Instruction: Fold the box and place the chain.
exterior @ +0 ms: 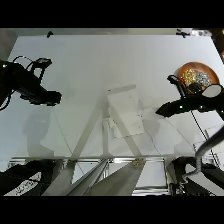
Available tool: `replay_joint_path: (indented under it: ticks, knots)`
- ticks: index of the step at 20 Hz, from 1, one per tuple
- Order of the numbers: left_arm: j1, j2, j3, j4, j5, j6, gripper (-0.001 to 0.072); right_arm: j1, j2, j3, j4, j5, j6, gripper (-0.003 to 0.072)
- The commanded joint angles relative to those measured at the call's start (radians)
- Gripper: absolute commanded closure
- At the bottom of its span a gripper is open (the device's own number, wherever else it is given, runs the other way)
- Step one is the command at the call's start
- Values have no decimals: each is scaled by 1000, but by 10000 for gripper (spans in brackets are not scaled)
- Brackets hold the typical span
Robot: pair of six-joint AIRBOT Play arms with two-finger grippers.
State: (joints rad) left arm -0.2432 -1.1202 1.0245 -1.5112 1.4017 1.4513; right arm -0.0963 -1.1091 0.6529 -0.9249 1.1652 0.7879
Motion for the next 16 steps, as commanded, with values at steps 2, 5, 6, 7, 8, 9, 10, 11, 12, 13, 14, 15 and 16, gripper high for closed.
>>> replay_joint_path:
  ticks: [2,5,6,7,8,9,10,11,12,13,14,15,16]
  knots:
    - [0,1,0,-1,-44,-1,361,10,111,-112,23,-139,29,677]
    - [0,0,0,-38,-149,-1,370,10,223,-146,29,-167,38,677]
    - [0,0,0,-73,-182,9,394,10,248,-150,22,-167,48,677]
    - [0,0,0,-118,-208,45,393,10,259,-151,20,-159,51,677]
    - [0,0,0,-184,-230,101,393,10,260,-151,20,-153,52,676]
    - [0,-1,0,-257,-254,166,388,10,259,-153,21,-153,53,676]
    - [0,-2,0,-343,-272,244,304,10,259,-155,21,-155,53,676]
    - [0,-7,0,-444,-294,352,185,10,259,-156,21,-153,53,676]
    - [0,-14,0,-562,-303,460,185,10,259,-156,21,-152,53,676]
    - [0,-27,0,-690,-300,572,185,10,259,-156,21,-151,53,676]
    - [0,-45,0,-824,-292,683,185,10,259,-156,21,-151,53,676]
    - [0,-71,0,-933,-280,777,185,10,259,-156,21,-150,53,676]
    - [0,-101,0,-1005,-264,837,185,10,259,-156,22,-148,53,676]
